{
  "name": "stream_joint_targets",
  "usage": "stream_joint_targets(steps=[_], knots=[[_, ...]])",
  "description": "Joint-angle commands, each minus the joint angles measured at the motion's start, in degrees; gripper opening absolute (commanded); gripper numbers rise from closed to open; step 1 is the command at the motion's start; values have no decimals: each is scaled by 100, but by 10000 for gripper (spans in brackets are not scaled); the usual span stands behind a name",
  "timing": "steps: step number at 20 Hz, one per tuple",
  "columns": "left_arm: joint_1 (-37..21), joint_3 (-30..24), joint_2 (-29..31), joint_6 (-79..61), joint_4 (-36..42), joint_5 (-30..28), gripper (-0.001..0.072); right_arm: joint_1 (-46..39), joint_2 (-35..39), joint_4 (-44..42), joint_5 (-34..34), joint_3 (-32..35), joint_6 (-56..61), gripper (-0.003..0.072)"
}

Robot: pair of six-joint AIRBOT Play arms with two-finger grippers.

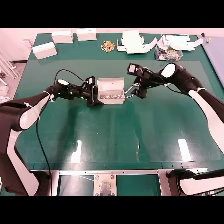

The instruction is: Fold the box and place the chain.

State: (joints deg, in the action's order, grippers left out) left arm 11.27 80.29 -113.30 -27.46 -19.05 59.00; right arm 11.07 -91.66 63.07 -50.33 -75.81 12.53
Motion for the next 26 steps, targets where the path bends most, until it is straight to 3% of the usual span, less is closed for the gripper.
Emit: stream_joint_targets(steps=[1, 11, 20, 22, 24, 25, 26], knots=[[-2, 0, 2, 0, 0, 0, 513, -162, -581, -704, 66, 31, -1360, 620], [-2, 0, 2, 0, 0, -2, 512, -81, -1202, -1213, 337, -273, -1926, 620], [-2, 0, 2, 0, 0, 0, 513, 24, -1539, -1220, -31, -505, -1902, 616], [-2, 0, 2, 0, 0, 0, 513, 24, -1539, -1180, -26, -516, -1899, 572], [-2, 0, 2, 0, 0, 0, 513, 24, -1537, -1110, -24, -542, -1899, 390], [-2, 0, 2, 0, 0, 0, 513, 24, -1537, -1099, -24, -555, -1897, 384], [-2, 0, 2, 0, 0, 0, 513, 24, -1537, -1099, -24, -557, -1897, 310]])
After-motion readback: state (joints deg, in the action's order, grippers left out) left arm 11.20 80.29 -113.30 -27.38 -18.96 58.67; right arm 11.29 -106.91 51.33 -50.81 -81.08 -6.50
